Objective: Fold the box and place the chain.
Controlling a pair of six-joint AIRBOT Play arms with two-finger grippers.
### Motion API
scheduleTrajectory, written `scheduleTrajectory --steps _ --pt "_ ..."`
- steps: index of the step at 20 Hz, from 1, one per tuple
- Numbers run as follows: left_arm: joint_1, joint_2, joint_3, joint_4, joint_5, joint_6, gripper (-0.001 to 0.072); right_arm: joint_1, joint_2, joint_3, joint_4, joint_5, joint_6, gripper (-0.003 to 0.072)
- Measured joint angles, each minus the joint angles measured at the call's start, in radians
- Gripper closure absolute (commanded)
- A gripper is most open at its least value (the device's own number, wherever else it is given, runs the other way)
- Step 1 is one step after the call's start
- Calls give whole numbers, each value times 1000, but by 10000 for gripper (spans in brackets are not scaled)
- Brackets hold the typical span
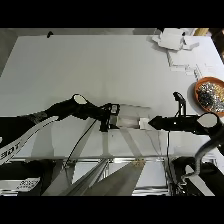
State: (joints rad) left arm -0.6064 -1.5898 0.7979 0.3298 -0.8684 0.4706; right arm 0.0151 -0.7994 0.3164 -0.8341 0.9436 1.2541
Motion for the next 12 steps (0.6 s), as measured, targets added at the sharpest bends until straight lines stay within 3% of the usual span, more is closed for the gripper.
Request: scheduleTrajectory --steps 9,12 --pt "0 0 0 0 0 0 437 131 -1 27 32 -33 16 292" --pt "0 0 0 0 0 0 437 189 -5 66 -45 -53 130 290"
